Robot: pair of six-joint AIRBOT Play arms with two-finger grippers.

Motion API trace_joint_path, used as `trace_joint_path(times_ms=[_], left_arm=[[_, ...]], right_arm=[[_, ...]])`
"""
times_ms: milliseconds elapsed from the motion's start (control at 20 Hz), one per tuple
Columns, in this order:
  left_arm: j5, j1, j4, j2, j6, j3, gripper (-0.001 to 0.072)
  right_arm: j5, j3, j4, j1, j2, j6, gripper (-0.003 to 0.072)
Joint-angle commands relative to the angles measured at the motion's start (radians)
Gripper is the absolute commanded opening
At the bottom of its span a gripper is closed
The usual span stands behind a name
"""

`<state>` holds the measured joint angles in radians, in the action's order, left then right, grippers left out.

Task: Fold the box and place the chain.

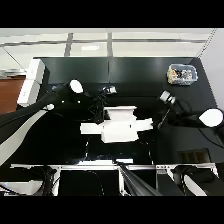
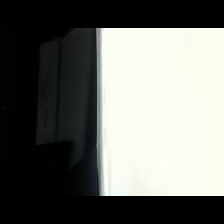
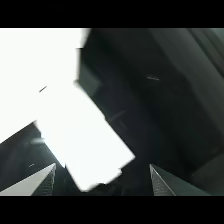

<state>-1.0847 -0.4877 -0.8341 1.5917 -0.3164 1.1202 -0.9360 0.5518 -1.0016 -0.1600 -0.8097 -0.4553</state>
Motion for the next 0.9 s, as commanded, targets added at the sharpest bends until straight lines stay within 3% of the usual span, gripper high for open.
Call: trace_joint_path(times_ms=[0,300,600,850], left_arm=[[0.092,-0.014,-0.043,0.014,0.026,0.002,0.0024],[0.092,-0.014,-0.041,0.014,0.026,0.002,0.0025],[0.048,-0.014,-0.044,0.014,0.026,0.005,0.0025],[0.047,-0.014,-0.043,0.014,0.025,0.005,0.0025]], right_arm=[[0.027,-0.061,0.011,-0.094,-0.01,0.16,0.0671],[0.089,-0.097,0.148,-0.218,-0.088,0.317,0.0671],[0.171,-0.096,0.176,-0.364,-0.196,0.387,0.0671],[0.367,-0.096,0.208,-0.417,-0.239,0.385,0.0671]])
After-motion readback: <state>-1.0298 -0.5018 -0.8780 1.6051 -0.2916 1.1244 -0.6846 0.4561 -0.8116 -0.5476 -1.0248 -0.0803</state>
